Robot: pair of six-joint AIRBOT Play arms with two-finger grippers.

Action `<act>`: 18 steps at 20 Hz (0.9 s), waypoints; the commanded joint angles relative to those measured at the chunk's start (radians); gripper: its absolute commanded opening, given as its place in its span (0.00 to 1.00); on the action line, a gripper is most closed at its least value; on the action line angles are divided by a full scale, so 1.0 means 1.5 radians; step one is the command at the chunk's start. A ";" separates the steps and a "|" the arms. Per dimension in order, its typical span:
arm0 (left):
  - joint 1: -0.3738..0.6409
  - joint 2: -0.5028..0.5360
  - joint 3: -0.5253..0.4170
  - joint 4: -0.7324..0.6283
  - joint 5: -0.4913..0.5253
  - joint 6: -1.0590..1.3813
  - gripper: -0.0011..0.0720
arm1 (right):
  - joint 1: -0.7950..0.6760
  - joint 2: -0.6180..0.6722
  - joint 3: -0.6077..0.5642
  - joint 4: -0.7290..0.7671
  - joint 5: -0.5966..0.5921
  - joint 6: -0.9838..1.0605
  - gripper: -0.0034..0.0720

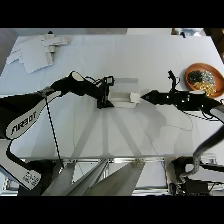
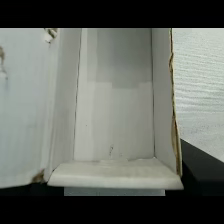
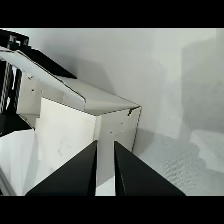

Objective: Fold the box and place the chain.

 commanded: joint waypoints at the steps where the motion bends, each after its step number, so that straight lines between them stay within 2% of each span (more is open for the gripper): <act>1: 0.000 0.000 0.000 0.000 0.000 0.000 0.39 | 0.001 0.006 0.000 0.002 0.002 -0.004 0.22; 3: 0.000 0.000 0.000 0.000 0.000 0.000 0.39 | 0.001 0.006 0.000 0.002 0.009 -0.006 0.23; 4: 0.000 0.000 0.000 0.000 0.000 0.000 0.39 | 0.001 0.006 0.000 0.002 0.014 -0.009 0.30; 10: 0.000 0.000 0.000 0.000 0.000 0.000 0.39 | 0.016 0.006 0.000 -0.015 0.001 -0.009 0.33; 11: 0.000 0.000 0.000 0.000 0.000 0.000 0.39 | 0.026 0.006 0.000 -0.024 -0.012 -0.009 0.45; 12: 0.000 0.000 0.000 0.000 0.000 0.000 0.39 | 0.037 0.006 0.000 -0.030 -0.024 -0.009 0.50; 18: 0.000 0.000 0.000 0.000 0.000 0.000 0.39 | 0.060 0.007 0.001 0.016 -0.021 -0.009 0.50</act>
